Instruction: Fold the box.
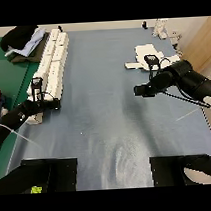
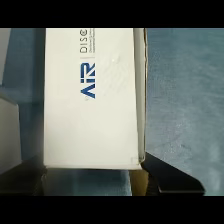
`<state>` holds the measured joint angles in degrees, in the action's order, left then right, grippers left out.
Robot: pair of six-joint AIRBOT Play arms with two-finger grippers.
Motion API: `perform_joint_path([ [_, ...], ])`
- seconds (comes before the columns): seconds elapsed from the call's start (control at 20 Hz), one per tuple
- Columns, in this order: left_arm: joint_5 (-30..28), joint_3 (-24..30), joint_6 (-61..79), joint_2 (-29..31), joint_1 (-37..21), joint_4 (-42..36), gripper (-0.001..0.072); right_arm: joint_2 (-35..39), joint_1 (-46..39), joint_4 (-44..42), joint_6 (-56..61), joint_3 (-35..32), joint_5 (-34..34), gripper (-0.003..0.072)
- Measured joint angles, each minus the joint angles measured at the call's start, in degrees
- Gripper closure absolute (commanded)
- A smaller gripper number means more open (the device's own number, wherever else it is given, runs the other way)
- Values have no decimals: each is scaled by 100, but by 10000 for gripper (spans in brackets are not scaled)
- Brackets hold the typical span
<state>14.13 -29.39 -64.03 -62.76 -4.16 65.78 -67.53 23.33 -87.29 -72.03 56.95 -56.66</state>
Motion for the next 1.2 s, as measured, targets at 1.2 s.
perform_joint_path([
  [1.2,-144,-1591,745,-1759,-17,-4,254,0,0,2,-2,0,70,647],
])
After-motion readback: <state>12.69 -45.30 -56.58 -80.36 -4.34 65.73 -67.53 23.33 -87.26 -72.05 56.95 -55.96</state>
